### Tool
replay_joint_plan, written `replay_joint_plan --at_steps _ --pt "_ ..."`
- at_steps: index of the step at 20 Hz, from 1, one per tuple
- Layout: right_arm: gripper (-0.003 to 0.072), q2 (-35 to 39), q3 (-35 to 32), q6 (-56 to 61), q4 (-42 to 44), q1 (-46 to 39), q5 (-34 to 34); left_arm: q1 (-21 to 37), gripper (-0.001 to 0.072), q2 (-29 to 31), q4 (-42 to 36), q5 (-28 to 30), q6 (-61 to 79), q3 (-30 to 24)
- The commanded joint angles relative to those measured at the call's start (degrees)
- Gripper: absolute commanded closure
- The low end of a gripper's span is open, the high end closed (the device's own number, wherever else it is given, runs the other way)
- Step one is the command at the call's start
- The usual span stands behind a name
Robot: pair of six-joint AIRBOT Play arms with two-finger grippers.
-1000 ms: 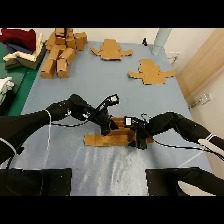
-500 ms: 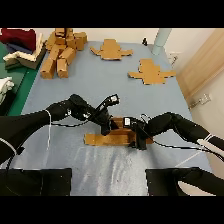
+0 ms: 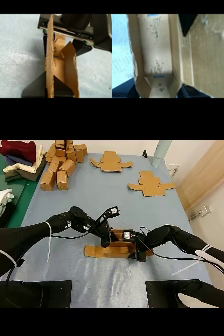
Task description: Fold the box.
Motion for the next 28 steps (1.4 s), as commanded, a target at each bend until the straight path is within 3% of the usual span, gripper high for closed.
replay_joint_plan --at_steps 1,3,28 --pt "0.0134 -0.63 -0.04 -0.44 -0.07 0.04 0.57 0.0 0.0694 0.0 0.0 0.02 0.0 0.02" --pt "0.0231 -0.63 -0.28 -0.42 -0.09 0.04 0.55 0.0 0.0695 0.0 0.0 0.02 0.0 0.02" --pt "0.0231 -0.61 -0.37 -0.39 -0.04 0.04 0.5 0.0 0.0695 0.0 -0.42 0.35 0.0 0.02"
